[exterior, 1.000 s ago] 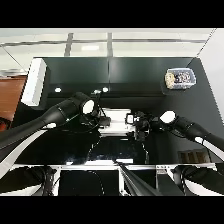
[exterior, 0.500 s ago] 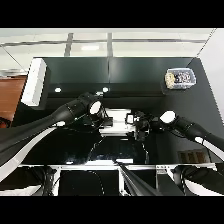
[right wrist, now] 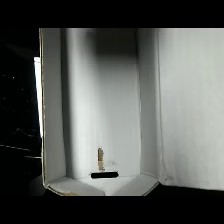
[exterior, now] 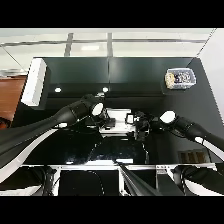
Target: Fold the box and place the chain.
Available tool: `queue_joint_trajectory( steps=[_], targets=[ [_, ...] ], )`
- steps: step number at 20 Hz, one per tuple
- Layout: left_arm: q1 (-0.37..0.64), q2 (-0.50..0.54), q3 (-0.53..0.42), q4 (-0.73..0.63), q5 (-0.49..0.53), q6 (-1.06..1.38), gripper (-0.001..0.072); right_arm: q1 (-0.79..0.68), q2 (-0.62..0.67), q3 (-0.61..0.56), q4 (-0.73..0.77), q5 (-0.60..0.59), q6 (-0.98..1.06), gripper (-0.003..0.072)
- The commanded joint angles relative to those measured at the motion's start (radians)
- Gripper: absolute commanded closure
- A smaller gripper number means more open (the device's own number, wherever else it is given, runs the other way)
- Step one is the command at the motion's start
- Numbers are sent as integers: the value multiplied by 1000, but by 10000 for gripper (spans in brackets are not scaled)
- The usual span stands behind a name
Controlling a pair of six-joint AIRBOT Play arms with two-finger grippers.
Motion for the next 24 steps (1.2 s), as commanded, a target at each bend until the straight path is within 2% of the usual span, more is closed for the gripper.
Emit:
queue_joint_trajectory(
  steps=[1, 2, 3, 8, 9, 10, 11, 13, 17, 24],
  targets=[
    [0, 0, 1, 9, -2, -9, 268, 0, 0, 0, 1, 0, 0, 551],
    [0, 0, 1, 12, -3, -14, 426, 0, 0, 0, 1, 0, 0, 551],
    [0, 0, 1, 13, 2, -10, 685, 0, 0, 0, 1, 0, 0, 551],
    [0, 0, 1, 16, 5, -10, 686, 0, 0, 0, 0, 0, 0, 549],
    [0, 0, 1, 17, 5, -10, 686, 0, 0, 0, 1, 0, 0, 521],
    [0, 0, 1, 19, 5, -10, 686, 0, 0, 0, 1, 0, 1, 219],
    [0, 0, 1, 23, 4, -10, 686, 0, 0, 0, 0, -1, 1, 34],
    [0, 0, 1, 33, -3, -10, 686, 0, 11, 0, -34, 1, 34, 34],
    [0, 0, 1, 34, -4, -10, 686, -1, 106, 0, -207, 38, 94, 34],
    [0, 2, 1, 45, -46, -10, 686, 0, 137, 0, -176, 64, 73, 35]
  ],
)
